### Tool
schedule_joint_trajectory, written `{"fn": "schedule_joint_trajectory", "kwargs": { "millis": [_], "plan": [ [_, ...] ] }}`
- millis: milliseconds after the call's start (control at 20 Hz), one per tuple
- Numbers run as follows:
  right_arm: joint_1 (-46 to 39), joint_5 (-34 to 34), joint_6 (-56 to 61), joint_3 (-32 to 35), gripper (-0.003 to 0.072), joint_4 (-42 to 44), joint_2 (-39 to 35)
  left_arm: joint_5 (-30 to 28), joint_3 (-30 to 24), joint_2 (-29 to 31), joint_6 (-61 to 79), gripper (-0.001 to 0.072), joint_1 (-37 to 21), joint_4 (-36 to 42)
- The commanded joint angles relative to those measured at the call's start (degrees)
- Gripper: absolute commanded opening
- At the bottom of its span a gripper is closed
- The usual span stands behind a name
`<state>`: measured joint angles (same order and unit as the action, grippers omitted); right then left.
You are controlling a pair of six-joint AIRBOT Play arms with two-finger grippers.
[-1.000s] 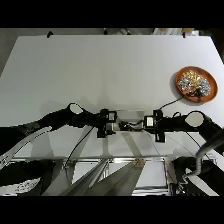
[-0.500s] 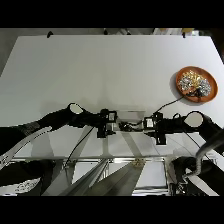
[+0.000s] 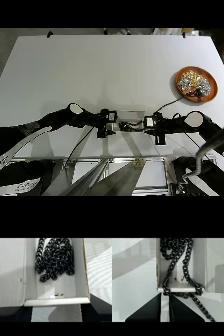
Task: Fold the box and place the chain.
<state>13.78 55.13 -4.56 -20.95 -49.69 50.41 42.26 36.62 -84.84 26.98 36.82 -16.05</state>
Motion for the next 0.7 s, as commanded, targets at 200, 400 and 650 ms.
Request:
{"fn": "schedule_joint_trajectory", "kwargs": {
  "millis": [200,400,650],
  "plan": [
    [0.0,1.3,0.7,0.0,0.002,1.1,0.0,0.0,0.0,0.0,0.0,0.0334,0.0,0.0],
    [0.0,1.2,16.5,0.0,0.0019,-8.0,-0.4,0.0,0.0,0.0,0.0,0.0334,0.0,0.0],
    [0.0,4.9,36.6,-4.5,0.0019,-16.7,-7.0,0.0,0.0,0.0,0.0,0.0334,0.0,0.0]
  ]
}}
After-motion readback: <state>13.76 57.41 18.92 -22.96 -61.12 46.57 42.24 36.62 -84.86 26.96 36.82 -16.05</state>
